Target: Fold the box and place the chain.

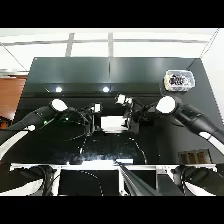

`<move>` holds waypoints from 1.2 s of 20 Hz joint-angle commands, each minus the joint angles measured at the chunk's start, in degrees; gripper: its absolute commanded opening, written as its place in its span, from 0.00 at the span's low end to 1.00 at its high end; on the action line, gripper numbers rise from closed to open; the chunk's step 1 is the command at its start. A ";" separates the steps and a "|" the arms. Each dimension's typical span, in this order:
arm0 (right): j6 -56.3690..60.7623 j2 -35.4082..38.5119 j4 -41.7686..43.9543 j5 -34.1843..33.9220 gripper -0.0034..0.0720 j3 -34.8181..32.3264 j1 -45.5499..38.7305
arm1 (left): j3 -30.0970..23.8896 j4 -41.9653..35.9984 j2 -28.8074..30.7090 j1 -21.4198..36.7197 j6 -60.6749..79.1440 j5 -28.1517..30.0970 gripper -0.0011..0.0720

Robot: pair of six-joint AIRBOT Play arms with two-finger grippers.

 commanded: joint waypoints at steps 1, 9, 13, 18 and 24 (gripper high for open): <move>17.27 4.11 0.55 10.54 0.54 1.22 -4.66 | 0.02 0.00 0.00 0.00 -0.07 0.11 0.66; 27.06 -7.80 26.62 8.13 0.06 -5.09 -8.50 | 0.02 0.00 0.00 0.02 -0.07 0.42 0.66; 27.58 -12.57 21.29 6.71 0.06 -5.09 -8.50 | 0.02 0.00 0.00 0.07 -0.07 0.57 0.66; 26.86 -11.98 21.75 11.34 0.06 -2.71 -9.64 | 0.02 0.00 0.02 0.07 -0.07 0.55 0.66; 28.61 -1.51 21.97 23.23 0.06 3.72 -17.66 | 0.04 0.07 1.90 0.11 -0.15 0.96 1.00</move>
